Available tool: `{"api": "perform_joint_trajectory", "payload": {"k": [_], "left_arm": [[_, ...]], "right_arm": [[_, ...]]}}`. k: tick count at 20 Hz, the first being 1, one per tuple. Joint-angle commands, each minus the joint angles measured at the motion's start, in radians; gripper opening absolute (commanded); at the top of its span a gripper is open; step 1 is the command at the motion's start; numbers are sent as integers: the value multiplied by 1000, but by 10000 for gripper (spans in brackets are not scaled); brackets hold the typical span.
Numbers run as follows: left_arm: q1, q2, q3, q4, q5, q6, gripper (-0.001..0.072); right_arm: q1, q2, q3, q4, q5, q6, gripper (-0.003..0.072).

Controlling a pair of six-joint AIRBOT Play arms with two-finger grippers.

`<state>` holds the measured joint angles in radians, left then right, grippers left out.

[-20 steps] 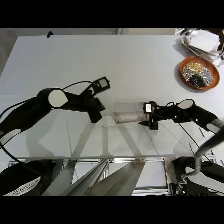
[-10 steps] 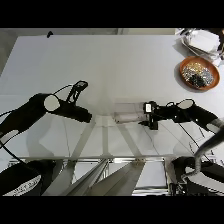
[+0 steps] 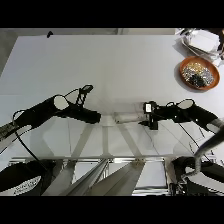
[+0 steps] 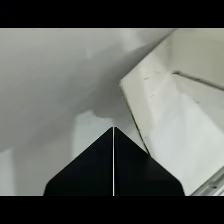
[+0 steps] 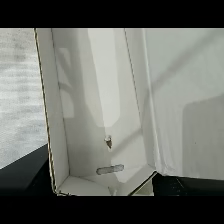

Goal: Fold the box and place the chain.

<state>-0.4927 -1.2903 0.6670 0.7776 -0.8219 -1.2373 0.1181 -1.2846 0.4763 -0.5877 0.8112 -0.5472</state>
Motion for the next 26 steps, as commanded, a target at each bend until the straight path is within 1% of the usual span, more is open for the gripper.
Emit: {"api": "perform_joint_trajectory", "payload": {"k": [1, 3, 4, 5, 7, 11, 14, 19, 20, 21, 26], "left_arm": [[-19, -9, -1, -156, 15, 116, 17], [-32, -9, -1, -159, 22, 116, 109], [-35, -9, -1, -162, 30, 117, 224], [-38, -9, -1, -164, 42, 117, 293], [-39, -9, 0, -181, 60, 116, 293], [-50, -9, 0, -218, 63, 126, 293], [-74, -9, 1, -296, 81, 189, 293], [-89, -9, 5, -317, 80, 198, 298], [-90, -9, 6, -318, 77, 197, 357], [-92, -9, 8, -319, 77, 197, 395], [-114, -9, 34, -321, 77, 190, 395]], "right_arm": [[-1, 1, 0, 0, 0, 0, 457], [-1, 1, 0, 0, 0, 0, 457], [-1, 1, 0, 0, 0, 0, 457], [-1, 1, 0, 0, 0, 0, 457], [-1, 1, 0, 0, 0, 0, 457], [-1, 1, 0, 0, 0, 0, 457], [-1, 1, 0, 0, 0, 0, 457], [-1, 1, 0, 0, 0, 0, 457], [-1, 1, 0, 0, 0, 0, 457], [-1, 1, 0, 0, 0, 0, 457], [-1, 1, 0, 0, 0, 0, 457]]}}
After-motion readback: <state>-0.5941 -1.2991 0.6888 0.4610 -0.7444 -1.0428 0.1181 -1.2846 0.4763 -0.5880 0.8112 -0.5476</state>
